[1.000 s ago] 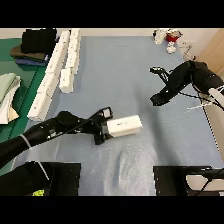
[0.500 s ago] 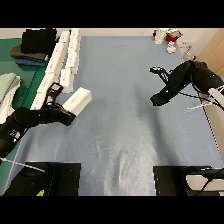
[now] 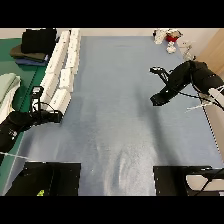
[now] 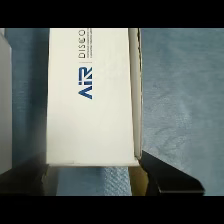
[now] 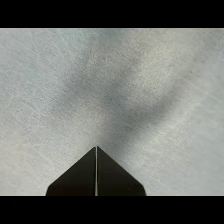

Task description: Fold the box.

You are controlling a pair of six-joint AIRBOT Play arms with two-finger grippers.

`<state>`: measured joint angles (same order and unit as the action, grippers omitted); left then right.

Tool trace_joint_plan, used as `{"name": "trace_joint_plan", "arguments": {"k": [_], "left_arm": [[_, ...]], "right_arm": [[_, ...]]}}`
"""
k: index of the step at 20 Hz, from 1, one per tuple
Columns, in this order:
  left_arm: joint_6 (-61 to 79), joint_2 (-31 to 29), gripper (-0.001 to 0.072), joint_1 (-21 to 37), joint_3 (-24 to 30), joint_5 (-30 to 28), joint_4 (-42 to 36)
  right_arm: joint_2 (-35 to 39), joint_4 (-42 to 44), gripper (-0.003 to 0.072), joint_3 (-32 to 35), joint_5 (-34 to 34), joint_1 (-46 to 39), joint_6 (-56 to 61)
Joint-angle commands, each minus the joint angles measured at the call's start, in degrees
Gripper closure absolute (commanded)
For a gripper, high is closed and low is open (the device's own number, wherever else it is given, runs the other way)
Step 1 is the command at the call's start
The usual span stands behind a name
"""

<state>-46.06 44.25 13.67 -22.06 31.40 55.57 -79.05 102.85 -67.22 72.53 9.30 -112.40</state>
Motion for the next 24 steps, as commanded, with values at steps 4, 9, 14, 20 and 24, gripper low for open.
{"name": "trace_joint_plan", "arguments": {"k": [4,9,14,20,24], "left_arm": [[-0.28,8.74,0.0211,-3.96,0.17,-10.38,-1.97],[-0.26,11.17,0.0211,-4.37,0.17,-14.12,-1.73],[0.13,11.15,0.0211,-4.39,0.17,-13.90,-1.77],[0.00,11.17,0.0211,-4.39,0.15,-14.80,-1.81],[-0.20,11.15,0.0014,-4.39,0.17,-13.84,-1.84]], "right_arm": [[-0.04,0.02,0.0682,-0.07,-0.02,0.02,0.02],[-0.04,0.02,0.0682,-0.07,0.00,0.02,0.02],[-0.04,0.00,0.0682,-0.07,-0.02,0.02,0.02],[-0.04,0.00,0.0682,-0.07,-0.02,0.02,0.02],[-0.04,0.02,0.0682,-0.07,-0.02,0.02,0.02]]}}
